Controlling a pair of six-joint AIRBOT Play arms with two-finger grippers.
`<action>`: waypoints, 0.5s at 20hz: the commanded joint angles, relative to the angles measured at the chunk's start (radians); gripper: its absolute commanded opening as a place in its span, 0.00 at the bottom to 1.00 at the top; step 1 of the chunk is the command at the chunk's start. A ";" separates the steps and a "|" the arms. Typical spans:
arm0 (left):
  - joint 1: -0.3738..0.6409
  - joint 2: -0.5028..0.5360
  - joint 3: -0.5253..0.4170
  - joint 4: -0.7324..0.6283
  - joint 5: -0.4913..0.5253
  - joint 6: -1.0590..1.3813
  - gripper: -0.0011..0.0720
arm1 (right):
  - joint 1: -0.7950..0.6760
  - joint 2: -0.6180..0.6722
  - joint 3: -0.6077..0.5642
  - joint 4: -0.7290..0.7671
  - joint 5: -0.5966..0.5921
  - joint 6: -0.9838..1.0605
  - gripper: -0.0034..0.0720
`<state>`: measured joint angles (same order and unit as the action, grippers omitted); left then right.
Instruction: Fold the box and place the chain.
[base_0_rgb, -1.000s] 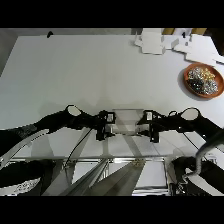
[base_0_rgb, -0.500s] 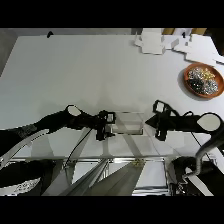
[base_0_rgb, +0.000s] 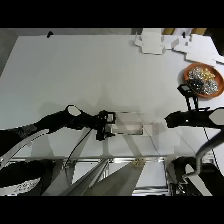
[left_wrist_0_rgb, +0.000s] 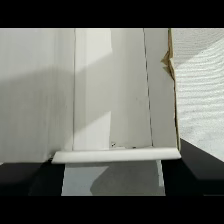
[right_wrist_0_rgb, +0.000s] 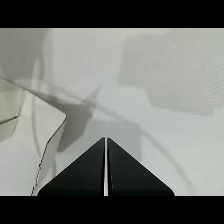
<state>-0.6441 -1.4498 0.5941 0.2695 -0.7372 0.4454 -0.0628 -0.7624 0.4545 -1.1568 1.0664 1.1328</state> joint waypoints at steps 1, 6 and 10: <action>0.000 0.001 0.000 0.000 0.000 0.000 0.30 | -0.015 -0.115 -0.021 0.056 0.042 0.108 0.07; 0.000 0.001 0.000 0.000 0.000 0.000 0.30 | 0.009 -0.180 -0.121 0.203 -0.005 0.059 0.07; 0.000 0.001 0.000 0.000 0.000 0.000 0.30 | 0.097 -0.182 -0.144 0.257 -0.075 0.060 0.07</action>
<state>-0.6441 -1.4498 0.5941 0.2695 -0.7368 0.4454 -0.0143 -0.9333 0.3332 -0.9638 1.0367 1.1961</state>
